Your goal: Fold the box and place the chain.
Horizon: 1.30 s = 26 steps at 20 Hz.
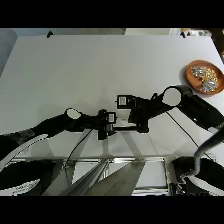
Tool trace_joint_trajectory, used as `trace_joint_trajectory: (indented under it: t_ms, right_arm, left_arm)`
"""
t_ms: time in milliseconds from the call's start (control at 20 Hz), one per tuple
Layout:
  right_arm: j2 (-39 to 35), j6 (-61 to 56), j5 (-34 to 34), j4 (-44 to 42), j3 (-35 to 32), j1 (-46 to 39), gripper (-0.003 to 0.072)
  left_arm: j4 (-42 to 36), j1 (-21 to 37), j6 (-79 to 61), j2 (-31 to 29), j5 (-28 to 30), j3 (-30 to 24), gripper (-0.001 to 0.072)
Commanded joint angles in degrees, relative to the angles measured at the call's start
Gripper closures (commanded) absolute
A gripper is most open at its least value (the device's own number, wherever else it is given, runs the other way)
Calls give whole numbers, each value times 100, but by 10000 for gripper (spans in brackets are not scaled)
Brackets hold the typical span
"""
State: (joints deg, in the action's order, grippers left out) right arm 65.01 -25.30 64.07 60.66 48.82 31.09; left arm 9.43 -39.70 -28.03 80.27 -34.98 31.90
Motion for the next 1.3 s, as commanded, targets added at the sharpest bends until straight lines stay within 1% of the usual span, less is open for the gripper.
trace_joint_trajectory:
  t_ms: [0, 500, 700, 850, 900, 950, 1000, 1150, 1200, 1250]
  right_arm:
    - [-2, -35, 15, 37, -136, 4, 637]
    - [0, -166, -90, 7, -341, 4, 626]
    - [0, -162, -76, -490, -424, 4, 623]
    - [0, -162, -96, -542, -446, 149, 619]
    - [0, -162, -122, -542, -446, 197, 594]
    - [0, -164, -177, -542, -446, 229, 508]
    - [0, -164, -199, -542, -446, 229, 474]
    - [-2, -166, -195, -535, -446, 227, 425]
    - [-2, -166, -197, -538, -446, 227, 382]
    - [-7, -164, -197, -538, -446, 227, 382]
  left_arm:
    - [4, -2, -4, -4, 2, 2, 336]
    - [4, -2, -2, -4, 0, 2, 336]
    - [4, -2, -4, -4, 0, 2, 336]
    - [2, -2, -4, -4, 2, 2, 336]
    - [4, -2, -2, -4, 0, 2, 336]
    - [4, -2, -2, -4, 0, 2, 336]
    - [4, -2, -2, -4, 0, 2, 336]
    - [4, -2, -2, -4, 0, 2, 336]
    - [4, -2, -2, -4, 0, 2, 336]
    - [4, -2, -4, -4, 0, 2, 336]
